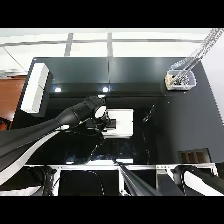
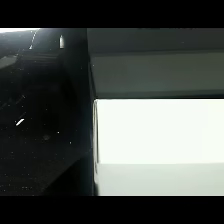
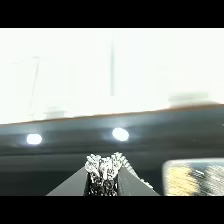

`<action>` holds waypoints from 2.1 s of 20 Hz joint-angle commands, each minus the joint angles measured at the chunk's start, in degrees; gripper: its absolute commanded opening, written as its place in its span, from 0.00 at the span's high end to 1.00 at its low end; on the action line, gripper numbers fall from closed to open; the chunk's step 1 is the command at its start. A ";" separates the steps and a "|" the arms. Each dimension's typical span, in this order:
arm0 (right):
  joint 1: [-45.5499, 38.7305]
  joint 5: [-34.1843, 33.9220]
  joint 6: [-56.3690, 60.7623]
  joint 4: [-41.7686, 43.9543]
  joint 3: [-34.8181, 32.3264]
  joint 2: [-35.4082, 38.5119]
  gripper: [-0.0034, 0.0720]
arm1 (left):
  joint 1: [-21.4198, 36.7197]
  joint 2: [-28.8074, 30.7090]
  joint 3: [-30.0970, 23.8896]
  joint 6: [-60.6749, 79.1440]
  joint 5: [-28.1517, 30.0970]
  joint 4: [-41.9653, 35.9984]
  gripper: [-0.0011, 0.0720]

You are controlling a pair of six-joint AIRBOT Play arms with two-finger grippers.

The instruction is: Fold the box and place the chain.

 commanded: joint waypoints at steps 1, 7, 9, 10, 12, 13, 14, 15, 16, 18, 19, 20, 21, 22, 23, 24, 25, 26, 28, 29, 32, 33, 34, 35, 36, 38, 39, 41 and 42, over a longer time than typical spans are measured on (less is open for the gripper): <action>4.46 3.50 -1.09 3.82 -0.07 5.16 0.94 | 0.07 0.02 -0.02 0.02 0.02 0.00 0.96; 13.70 12.68 -0.17 9.40 -0.07 7.04 0.94 | 0.04 0.02 -0.02 0.02 0.02 0.02 0.96; 15.54 13.38 -0.09 13.70 -0.07 7.04 0.94 | 0.07 0.02 -0.02 0.02 0.02 0.00 0.96; 16.61 13.29 0.28 15.30 -0.09 7.04 0.94 | 0.07 0.02 -0.02 0.02 0.02 0.02 0.96; 18.69 12.74 0.39 17.18 -0.07 7.02 0.94 | 0.07 0.02 -0.02 0.02 0.02 0.00 0.96; 19.67 12.15 0.50 17.33 -0.07 7.02 0.94 | 0.07 0.02 -0.02 0.02 0.02 0.02 0.96; 20.72 11.32 0.52 17.33 -0.07 6.99 0.94 | 0.07 0.02 -0.02 0.02 0.02 0.02 0.96; 21.59 10.56 0.48 17.31 -0.09 6.91 0.94 | 0.07 0.02 -0.02 0.02 0.04 0.02 0.96; 22.38 10.40 0.46 17.20 -0.15 6.58 0.94 | 0.07 0.02 -0.02 0.02 0.04 0.02 0.96; 24.02 10.03 0.48 17.31 -1.92 6.27 0.94 | 0.07 0.02 -0.02 0.02 0.02 0.02 0.96; 25.29 9.79 0.48 17.29 -3.85 6.27 0.94 | 0.07 0.02 -0.02 0.02 0.02 0.02 0.96; 26.51 9.44 0.48 17.27 -5.92 6.27 0.94 | 0.07 0.02 -0.02 0.02 0.02 0.00 0.96; 27.69 8.61 0.46 17.25 -8.00 6.25 0.94 | 0.07 0.02 -0.02 0.02 0.02 0.02 0.96; 28.83 7.23 0.42 17.27 -9.86 6.25 0.94 | 0.07 0.02 -0.02 0.02 0.02 0.02 0.96; 29.73 5.62 0.11 17.22 -11.13 6.25 0.94 | 0.07 0.02 -0.02 0.02 0.02 0.02 0.96; 30.16 4.59 0.07 17.16 -11.61 6.14 0.94 | 0.07 0.02 -0.02 0.02 0.02 0.02 0.96; 30.27 4.35 0.07 17.14 -11.65 6.03 0.94 | 0.07 0.02 -0.02 0.02 0.02 0.02 0.96; 30.25 4.39 0.07 17.00 -11.65 6.03 0.94 | 0.07 0.02 -0.02 0.02 0.02 0.02 0.96; 30.27 5.09 0.13 16.87 -11.87 6.03 0.94 | 0.04 0.02 -0.02 0.02 0.02 0.02 0.96; 30.27 5.75 0.31 16.90 -12.35 6.03 0.94 | 0.07 0.02 -0.02 0.02 0.02 0.02 0.96; 29.79 2.97 0.28 17.51 -12.35 6.14 0.94 | 0.07 0.02 -0.02 0.02 0.00 0.02 0.96; 29.55 1.73 0.26 18.51 -12.11 6.14 0.94 | 0.07 0.02 -0.02 0.02 0.00 0.02 0.96; 29.31 0.94 0.24 19.63 -12.09 6.16 0.94 | 0.07 0.02 -0.02 0.02 0.00 0.02 0.96; 29.29 0.48 0.24 20.24 -12.11 6.16 0.94 | 0.07 0.02 -0.02 0.02 0.00 0.00 0.96; 29.29 0.20 0.24 20.87 -12.11 6.16 0.94 | 0.07 0.02 -0.02 0.02 0.00 0.02 0.96; 29.29 -0.15 0.22 22.21 -12.11 6.16 0.94 | 0.07 0.02 -0.02 0.02 0.00 0.02 0.96; 29.29 -0.28 0.20 22.45 -12.11 6.16 0.94 | 0.07 0.02 -0.02 0.02 0.02 0.02 0.96; 29.29 -0.55 0.22 22.47 -12.11 6.16 0.94 | 0.07 0.02 -0.02 0.02 0.00 0.02 0.96; 29.29 -1.01 0.22 22.49 -12.11 6.19 0.94 | 0.07 0.02 -0.02 0.02 0.00 0.02 0.96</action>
